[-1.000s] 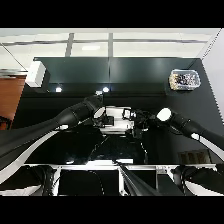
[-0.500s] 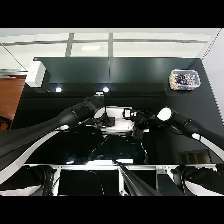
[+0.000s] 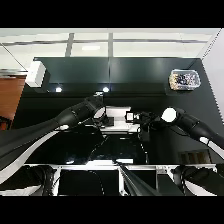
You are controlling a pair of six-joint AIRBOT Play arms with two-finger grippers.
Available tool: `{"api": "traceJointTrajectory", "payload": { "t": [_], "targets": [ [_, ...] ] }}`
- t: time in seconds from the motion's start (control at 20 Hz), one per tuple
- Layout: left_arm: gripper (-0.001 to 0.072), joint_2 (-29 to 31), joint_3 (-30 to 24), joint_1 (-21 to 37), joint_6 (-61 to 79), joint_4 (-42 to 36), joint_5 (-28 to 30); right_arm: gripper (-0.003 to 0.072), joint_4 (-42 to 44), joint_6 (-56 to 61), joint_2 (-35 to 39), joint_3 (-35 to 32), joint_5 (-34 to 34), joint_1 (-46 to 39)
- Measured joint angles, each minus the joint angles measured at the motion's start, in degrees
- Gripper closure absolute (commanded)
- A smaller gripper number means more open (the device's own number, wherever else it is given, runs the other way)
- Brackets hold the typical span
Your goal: Fold the box and place the chain.
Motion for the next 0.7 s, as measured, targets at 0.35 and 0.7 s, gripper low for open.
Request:
{"api": "traceJointTrajectory", "payload": {
  "t": [0.35, 0.7],
  "targets": [
    [0.0681, 0.0, 0.0, 0.0, 0.4, -0.1, -0.2, 0.01, 3.0, -5.5, 0.3, 0.0, -5.7, 0.0],
    [0.068, 0.0, 0.0, 0.0, 1.3, -0.1, -0.7, 0.0489, 10.4, -15.7, 0.3, 0.0, -6.3, 0.0]
  ]
}}
